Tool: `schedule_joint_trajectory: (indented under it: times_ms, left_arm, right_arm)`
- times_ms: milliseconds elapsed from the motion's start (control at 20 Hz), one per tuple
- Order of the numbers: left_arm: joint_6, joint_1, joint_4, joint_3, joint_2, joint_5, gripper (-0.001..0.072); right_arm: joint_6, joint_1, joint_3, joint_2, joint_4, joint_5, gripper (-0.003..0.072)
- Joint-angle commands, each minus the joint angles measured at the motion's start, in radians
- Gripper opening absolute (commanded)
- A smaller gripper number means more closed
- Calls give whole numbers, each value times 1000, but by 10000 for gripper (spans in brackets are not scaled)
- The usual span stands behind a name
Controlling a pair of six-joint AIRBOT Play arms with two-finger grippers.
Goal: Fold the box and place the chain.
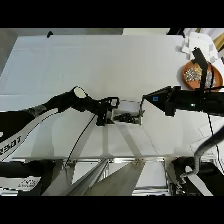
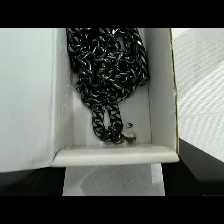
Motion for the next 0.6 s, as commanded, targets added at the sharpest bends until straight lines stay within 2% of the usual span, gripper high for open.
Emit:
schedule_joint_trajectory:
  times_ms: [0, 550]
  left_arm:
    - [0, 1, 0, 0, 1, 0, 391]
    - [0, 1, 0, 0, 1, 0, 391]
  right_arm:
    - [-4, 1, 1, 0, 18, -1, 10]
    - [-29, 1, 1, -3, 105, 3, 10]
